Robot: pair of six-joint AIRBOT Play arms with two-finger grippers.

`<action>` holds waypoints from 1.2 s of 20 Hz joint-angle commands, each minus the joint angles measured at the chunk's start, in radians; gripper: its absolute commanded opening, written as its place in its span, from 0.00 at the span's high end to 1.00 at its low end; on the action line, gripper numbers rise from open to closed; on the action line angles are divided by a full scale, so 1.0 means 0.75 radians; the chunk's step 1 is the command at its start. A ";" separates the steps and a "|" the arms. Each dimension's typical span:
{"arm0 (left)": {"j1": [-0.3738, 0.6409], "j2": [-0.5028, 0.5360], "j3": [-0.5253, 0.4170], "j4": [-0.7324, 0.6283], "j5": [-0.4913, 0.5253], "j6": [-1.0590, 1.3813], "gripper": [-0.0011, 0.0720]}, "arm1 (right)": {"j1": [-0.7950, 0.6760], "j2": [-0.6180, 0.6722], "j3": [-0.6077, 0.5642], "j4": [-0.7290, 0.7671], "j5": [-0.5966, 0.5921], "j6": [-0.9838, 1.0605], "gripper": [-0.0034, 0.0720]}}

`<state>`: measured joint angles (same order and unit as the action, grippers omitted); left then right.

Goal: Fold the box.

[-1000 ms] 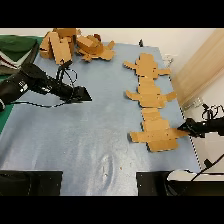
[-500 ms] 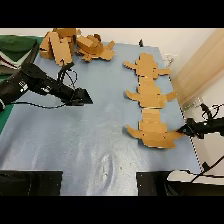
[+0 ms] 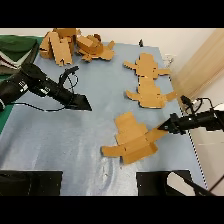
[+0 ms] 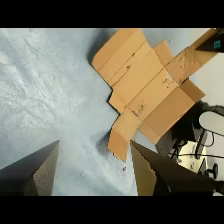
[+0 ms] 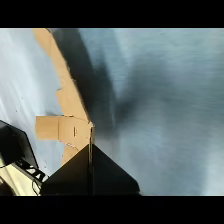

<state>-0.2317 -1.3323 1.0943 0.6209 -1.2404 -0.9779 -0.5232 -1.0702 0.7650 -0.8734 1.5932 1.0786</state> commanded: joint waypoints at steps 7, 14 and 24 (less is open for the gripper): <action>0.001 -0.001 -0.108 0.049 0.027 0.146 0.04 | 0.728 0.209 -0.137 0.153 -0.956 0.197 0.95; 0.001 -0.001 -0.290 -0.027 0.212 0.254 0.04 | 1.015 0.182 -0.253 0.090 -1.220 0.168 0.95; 0.001 -0.001 -0.316 -0.066 0.292 0.310 0.04 | 1.058 0.277 -0.529 0.092 -1.429 0.127 0.95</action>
